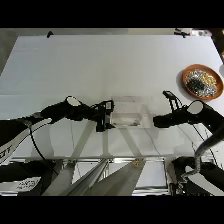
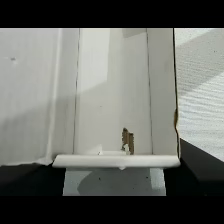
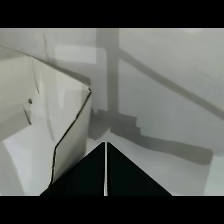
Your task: Fold the box and place the chain.
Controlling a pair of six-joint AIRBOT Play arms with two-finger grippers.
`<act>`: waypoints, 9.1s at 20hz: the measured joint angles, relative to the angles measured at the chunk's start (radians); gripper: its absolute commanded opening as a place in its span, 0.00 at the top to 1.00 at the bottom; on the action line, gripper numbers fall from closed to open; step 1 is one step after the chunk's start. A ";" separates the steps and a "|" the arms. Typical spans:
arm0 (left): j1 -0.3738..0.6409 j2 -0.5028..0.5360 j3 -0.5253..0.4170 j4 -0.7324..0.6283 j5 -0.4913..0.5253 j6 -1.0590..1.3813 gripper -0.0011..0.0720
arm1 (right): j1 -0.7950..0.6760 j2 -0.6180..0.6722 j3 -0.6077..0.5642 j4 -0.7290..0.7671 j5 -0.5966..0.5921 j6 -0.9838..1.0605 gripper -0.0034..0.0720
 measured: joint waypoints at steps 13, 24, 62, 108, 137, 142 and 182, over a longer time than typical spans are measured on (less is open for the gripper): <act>0.000 0.000 0.000 0.000 0.000 0.000 0.45 | 0.020 0.053 0.000 0.179 -0.034 -0.089 0.65; 0.000 0.000 0.000 0.001 -0.001 0.001 0.45 | 0.079 0.068 0.000 0.275 -0.053 -0.111 0.46; 0.000 0.000 0.000 0.000 0.000 0.000 0.45 | 0.111 0.066 0.073 0.190 0.027 -0.031 0.31; 0.000 0.000 0.000 0.000 0.000 0.000 0.45 | 0.582 -0.160 0.288 -0.446 -0.057 0.902 0.61; 0.000 0.000 0.000 0.000 -0.001 0.000 0.45 | 0.661 -0.297 0.358 -0.576 0.026 1.056 0.82; 0.000 0.000 0.000 0.000 -0.003 0.000 0.45 | 0.661 -0.293 0.357 -0.586 0.045 1.049 0.33; 0.000 0.000 0.000 0.002 -0.005 0.001 0.45 | 0.603 -0.285 0.358 -0.541 0.055 0.921 0.68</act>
